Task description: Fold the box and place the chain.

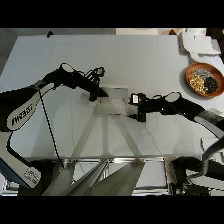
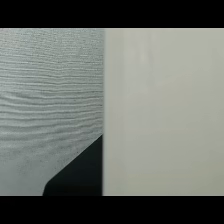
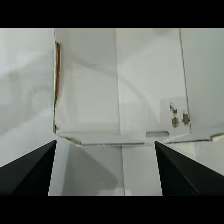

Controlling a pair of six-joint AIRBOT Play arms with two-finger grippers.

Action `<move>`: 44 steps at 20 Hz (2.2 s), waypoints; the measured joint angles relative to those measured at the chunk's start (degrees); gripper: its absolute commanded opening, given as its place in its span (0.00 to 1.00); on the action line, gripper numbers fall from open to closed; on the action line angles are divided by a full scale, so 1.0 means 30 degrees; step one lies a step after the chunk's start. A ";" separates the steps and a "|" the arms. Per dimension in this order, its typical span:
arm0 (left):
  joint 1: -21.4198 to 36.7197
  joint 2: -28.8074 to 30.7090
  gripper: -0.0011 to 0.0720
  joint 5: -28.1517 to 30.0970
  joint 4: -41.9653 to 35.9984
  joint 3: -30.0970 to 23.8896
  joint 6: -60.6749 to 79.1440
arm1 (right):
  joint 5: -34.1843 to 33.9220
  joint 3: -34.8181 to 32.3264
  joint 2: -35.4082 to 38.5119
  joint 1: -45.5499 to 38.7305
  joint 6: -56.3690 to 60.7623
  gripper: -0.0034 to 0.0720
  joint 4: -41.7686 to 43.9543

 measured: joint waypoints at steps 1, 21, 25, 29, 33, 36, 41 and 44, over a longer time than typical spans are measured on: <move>0.0000 0.0000 0.03 0.0000 0.0000 0.0000 0.0000 | -0.0007 -0.0015 -0.0036 0.0058 0.0233 0.96 0.0226; 0.0000 0.0000 0.03 0.0015 0.0000 0.0000 -0.0007 | -0.2244 -0.0007 -0.0102 0.0182 0.4626 0.96 0.4510; 0.0000 0.0000 0.03 0.0044 -0.0007 0.0000 -0.0007 | -0.2368 0.0036 -0.0117 -0.0255 0.3133 0.96 0.4707; 0.0000 0.0000 0.03 0.0051 -0.0015 0.0000 -0.0015 | -0.2237 0.0197 -0.0146 -0.0743 0.1639 0.96 0.4765; 0.0000 0.0000 0.03 0.0022 -0.0007 0.0000 -0.0007 | -0.1851 0.0430 -0.0197 -0.0976 0.0138 0.96 0.4692; 0.0000 0.0000 0.03 0.0007 -0.0007 0.0000 -0.0007 | -0.1122 0.0838 -0.0561 -0.1297 -0.0459 0.96 0.4350; 0.0007 0.0000 0.03 0.0015 0.0007 0.0000 0.0000 | 0.0444 0.2135 -0.1923 -0.1545 -0.0758 0.96 0.3672; 0.0007 0.0000 0.03 -0.0007 0.0007 0.0000 0.0000 | 0.1377 0.2951 -0.2761 -0.1559 -0.0765 0.96 0.3177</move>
